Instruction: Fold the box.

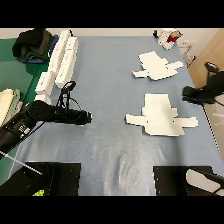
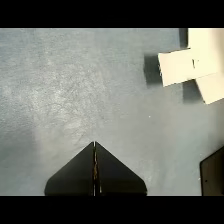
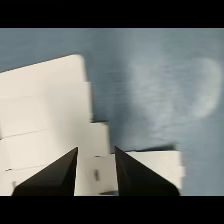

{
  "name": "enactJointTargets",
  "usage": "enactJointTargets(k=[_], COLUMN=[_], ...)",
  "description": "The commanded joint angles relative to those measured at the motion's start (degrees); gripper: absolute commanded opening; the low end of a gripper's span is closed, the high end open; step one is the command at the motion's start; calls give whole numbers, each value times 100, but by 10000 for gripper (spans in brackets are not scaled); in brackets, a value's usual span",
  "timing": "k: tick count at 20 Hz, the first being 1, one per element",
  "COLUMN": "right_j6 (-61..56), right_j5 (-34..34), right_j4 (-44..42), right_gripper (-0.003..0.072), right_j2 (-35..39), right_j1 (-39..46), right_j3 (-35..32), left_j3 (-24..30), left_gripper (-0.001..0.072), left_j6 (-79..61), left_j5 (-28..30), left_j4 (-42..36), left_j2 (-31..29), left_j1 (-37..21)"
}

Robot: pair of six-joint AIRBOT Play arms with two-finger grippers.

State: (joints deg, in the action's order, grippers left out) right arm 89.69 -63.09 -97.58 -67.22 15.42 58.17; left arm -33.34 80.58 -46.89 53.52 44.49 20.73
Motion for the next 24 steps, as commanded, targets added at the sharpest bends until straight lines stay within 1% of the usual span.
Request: enactJointTargets(k=[1,2,3,4,5,6,9,14,18,19,20,21,22,23,24], right_j6=[1108,1644,2096,2433,2625,2767,3110,3340,3335,3338,3342,3338,3340,3344,3344], right_j5=[-826,-1029,-1283,-1602,-1829,-2070,-2417,-2763,-2778,-2767,-2778,-2839,-2903,-2977,-3093], right_j4=[-98,-695,-1270,-1731,-1956,-2006,-2017,-2286,-2288,-2288,-2286,-2317,-2393,-2538,-2763], right_gripper=[353,353,352,352,353,353,352,336,334,267,222,217,93,4,4], right_j2=[-807,-1150,-1467,-1773,-2020,-2238,-2627,-2747,-2747,-2747,-2761,-2782,-2780,-2769,-2771], right_j1=[1672,2068,2376,2627,2802,2916,2997,2979,2977,2949,2903,2835,2743,2618,2465], right_j3=[592,710,822,933,1025,1095,1115,1099,887,817,772,767,772,774,778], left_j3=[-13,-13,-13,-13,-13,-13,-13,-13,-13,-13,-13,-13,-13,-13,-13], left_gripper=[16,172,493,529,522,522,522,522,522,522,522,522,522,522,523], left_j6=[0,0,7,7,4,4,4,4,2,2,2,2,0,-4,-4], left_j5=[39,39,33,17,15,0,0,-11,-22,-24,-24,-33,-52,-74,-101], left_j4=[-361,-389,-402,-485,-577,-667,-723,-726,-726,-726,-726,-726,-726,-726,-726], left_j2=[-2,-4,-4,-4,-4,-4,-4,-4,-4,-2,-4,-4,-4,-4,-4], left_j1=[0,0,0,-2,0,0,0,0,0,0,0,0,0,0,0])
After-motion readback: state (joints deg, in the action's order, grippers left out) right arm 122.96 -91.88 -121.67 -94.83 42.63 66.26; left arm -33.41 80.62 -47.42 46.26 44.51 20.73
